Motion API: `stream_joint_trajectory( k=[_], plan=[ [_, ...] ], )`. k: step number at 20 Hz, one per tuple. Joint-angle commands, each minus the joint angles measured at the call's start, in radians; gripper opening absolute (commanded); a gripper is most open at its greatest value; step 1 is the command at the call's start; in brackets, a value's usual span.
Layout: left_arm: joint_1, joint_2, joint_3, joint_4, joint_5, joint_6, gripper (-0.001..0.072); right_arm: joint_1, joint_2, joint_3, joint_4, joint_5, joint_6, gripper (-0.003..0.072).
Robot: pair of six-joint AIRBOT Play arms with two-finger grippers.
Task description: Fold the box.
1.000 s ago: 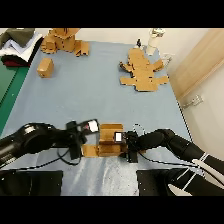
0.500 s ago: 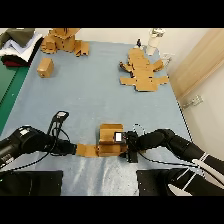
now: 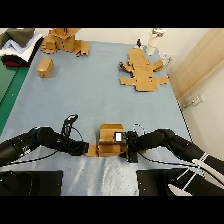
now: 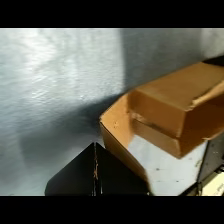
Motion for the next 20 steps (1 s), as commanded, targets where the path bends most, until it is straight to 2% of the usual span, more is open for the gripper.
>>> stream_joint_trajectory(
  k=[1, 4, 7, 8, 9, 10, 15, 20],
  plan=[
    [-0.043, -0.013, 0.027, -0.089, 0.025, 0.05, 0.0012, 0.0, 0.0, 0.0, 0.0, 0.0, 0.0, 0.0448],
    [-0.077, -0.013, 0.073, -0.068, 0.027, 0.039, 0.0011, 0.0, 0.0, 0.0, 0.0, 0.0, 0.0, 0.0448],
    [-0.075, -0.013, 0.11, 0.125, -0.005, -0.109, 0.0015, 0.0, 0.0, 0.0, 0.0, 0.0, 0.0, 0.0448],
    [-0.075, -0.013, 0.122, 0.15, -0.022, -0.121, 0.0017, 0.0, 0.0, 0.0, 0.0, 0.0, 0.0, 0.0448],
    [-0.075, -0.013, 0.131, 0.149, -0.027, -0.115, 0.0132, 0.0, 0.0, 0.0, 0.0, 0.0, 0.0, 0.0448],
    [-0.075, -0.013, 0.137, 0.148, -0.026, -0.116, 0.0335, 0.0, 0.0, 0.0, 0.0, 0.0, 0.0, 0.0448],
    [-0.076, -0.013, 0.146, 0.092, -0.03, -0.109, 0.035, 0.0, 0.0, 0.0, 0.0, 0.0, 0.0, 0.0449],
    [-0.077, -0.013, 0.193, 0.06, -0.069, -0.095, 0.035, 0.0, 0.0, 0.0, 0.0, 0.0, 0.0, 0.0448]
  ],
)
